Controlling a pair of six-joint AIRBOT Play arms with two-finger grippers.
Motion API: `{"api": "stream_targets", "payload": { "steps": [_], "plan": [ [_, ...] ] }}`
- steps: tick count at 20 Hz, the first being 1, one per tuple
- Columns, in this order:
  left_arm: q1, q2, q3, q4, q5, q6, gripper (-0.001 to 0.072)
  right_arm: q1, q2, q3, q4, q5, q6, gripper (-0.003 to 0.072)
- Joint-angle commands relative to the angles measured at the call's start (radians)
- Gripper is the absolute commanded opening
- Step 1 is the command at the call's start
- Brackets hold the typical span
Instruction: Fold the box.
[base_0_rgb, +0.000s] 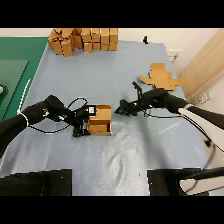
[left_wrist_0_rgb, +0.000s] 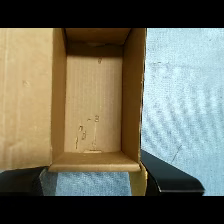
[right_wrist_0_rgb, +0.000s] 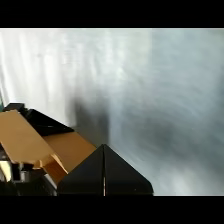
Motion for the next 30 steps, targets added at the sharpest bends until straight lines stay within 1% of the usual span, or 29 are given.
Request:
{"api": "stream_targets", "payload": {
  "steps": [1, 2, 4, 5, 6, 7, 9, 11, 12, 13, 14, 15, 16, 20, 21, 23, 27, 30],
  "plan": [
    [0.000, 0.000, 0.000, 0.001, -0.001, 0.000, 0.0016, 0.027, -0.148, 0.164, 0.175, -0.179, -0.288, 0.0003],
    [0.000, 0.000, 0.000, 0.001, -0.004, 0.000, 0.0016, 0.044, -0.143, 0.189, 0.177, -0.219, -0.340, 0.0003],
    [0.002, 0.000, 0.000, 0.001, -0.008, 0.000, 0.0016, 0.070, -0.108, 0.192, 0.158, -0.287, -0.378, 0.0003],
    [0.002, 0.000, 0.000, 0.001, -0.008, 0.000, 0.0017, 0.077, -0.079, 0.168, 0.146, -0.309, -0.389, 0.0003],
    [0.002, 0.000, 0.000, 0.001, -0.013, 0.000, 0.0016, 0.082, -0.041, 0.123, 0.142, -0.298, -0.414, 0.0003],
    [0.002, 0.000, 0.000, 0.002, -0.019, 0.000, 0.0016, 0.088, 0.002, 0.064, 0.141, -0.272, -0.466, 0.0003],
    [0.002, 0.000, 0.000, 0.002, -0.018, 0.000, 0.0016, 0.108, 0.092, -0.064, 0.134, -0.156, -0.597, 0.0003],
    [0.002, 0.000, 0.000, 0.002, -0.018, 0.000, 0.0017, 0.137, 0.145, -0.118, 0.122, -0.047, -0.737, 0.0004],
    [0.002, 0.000, 0.000, 0.002, -0.018, 0.000, 0.0016, 0.153, 0.154, -0.117, 0.098, -0.023, -0.804, 0.0007],
    [0.002, 0.000, 0.000, 0.002, -0.018, 0.000, 0.0017, 0.169, 0.156, -0.117, 0.095, -0.003, -0.868, 0.0126],
    [0.002, 0.000, 0.000, 0.002, -0.018, 0.000, 0.0016, 0.183, 0.155, -0.117, 0.094, 0.027, -0.913, 0.0296],
    [0.002, 0.000, 0.000, 0.002, -0.018, 0.000, 0.0016, 0.198, 0.156, -0.116, 0.095, 0.064, -0.961, 0.0412],
    [0.002, 0.000, 0.000, 0.002, -0.018, 0.000, 0.0016, 0.208, 0.156, -0.114, 0.090, 0.080, -1.006, 0.0434],
    [0.002, 0.000, 0.000, 0.002, -0.019, -0.020, 0.0016, 0.253, 0.156, -0.094, -0.027, 0.089, -1.006, 0.0435],
    [0.002, 0.000, 0.000, 0.002, -0.018, -0.026, 0.0016, 0.264, 0.156, -0.095, -0.053, 0.090, -1.006, 0.0460],
    [0.002, 0.000, 0.000, 0.002, -0.019, -0.026, 0.0016, 0.273, 0.156, -0.090, -0.059, 0.093, -1.006, 0.0487],
    [0.002, 0.000, 0.000, 0.001, -0.018, -0.026, 0.0016, 0.275, 0.185, -0.071, -0.058, 0.089, -1.006, 0.0489],
    [0.002, 0.000, 0.000, 0.002, -0.019, -0.026, 0.0017, 0.275, 0.207, -0.071, -0.062, 0.044, -1.006, 0.0489]
  ]
}}
